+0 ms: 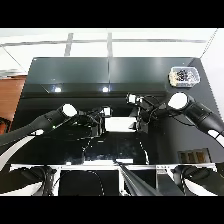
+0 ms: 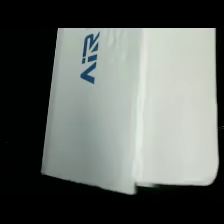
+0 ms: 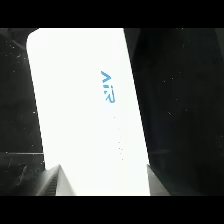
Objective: Fold the box and place the chain.
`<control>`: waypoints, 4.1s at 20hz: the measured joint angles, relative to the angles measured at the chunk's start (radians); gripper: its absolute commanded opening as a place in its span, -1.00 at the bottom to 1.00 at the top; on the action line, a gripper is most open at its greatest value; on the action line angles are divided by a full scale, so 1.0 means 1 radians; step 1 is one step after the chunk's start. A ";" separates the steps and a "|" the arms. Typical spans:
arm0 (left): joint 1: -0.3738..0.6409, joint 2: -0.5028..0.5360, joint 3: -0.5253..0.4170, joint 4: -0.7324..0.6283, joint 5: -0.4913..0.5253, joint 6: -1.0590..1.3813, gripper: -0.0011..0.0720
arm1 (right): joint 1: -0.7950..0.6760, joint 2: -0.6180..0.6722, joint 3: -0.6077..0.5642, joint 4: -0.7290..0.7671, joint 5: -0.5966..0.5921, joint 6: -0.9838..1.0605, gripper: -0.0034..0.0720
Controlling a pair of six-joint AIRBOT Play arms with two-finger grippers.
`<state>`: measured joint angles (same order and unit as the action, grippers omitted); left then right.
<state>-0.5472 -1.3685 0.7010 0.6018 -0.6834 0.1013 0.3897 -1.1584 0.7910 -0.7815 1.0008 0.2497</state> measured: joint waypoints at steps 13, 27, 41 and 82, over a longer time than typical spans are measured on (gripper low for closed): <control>0.000 0.000 0.000 0.000 0.000 -0.001 0.30 | 0.002 0.000 0.000 -0.035 -0.011 0.027 -0.56; 0.000 0.000 0.001 0.000 -0.002 0.000 0.30 | 0.002 0.000 -0.015 -0.045 0.005 0.048 0.05; 0.000 0.000 0.001 0.000 0.000 0.000 0.30 | 0.007 0.040 -0.008 0.093 0.009 0.522 -0.87; -0.180 -0.154 0.402 0.095 -0.146 -0.359 0.98 | -0.524 0.270 -0.069 0.045 0.211 0.787 -0.87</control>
<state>-0.7277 -1.5230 1.1034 0.6968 -0.8291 -0.2581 -0.1341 -0.8883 0.7216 -0.7368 1.2114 1.0367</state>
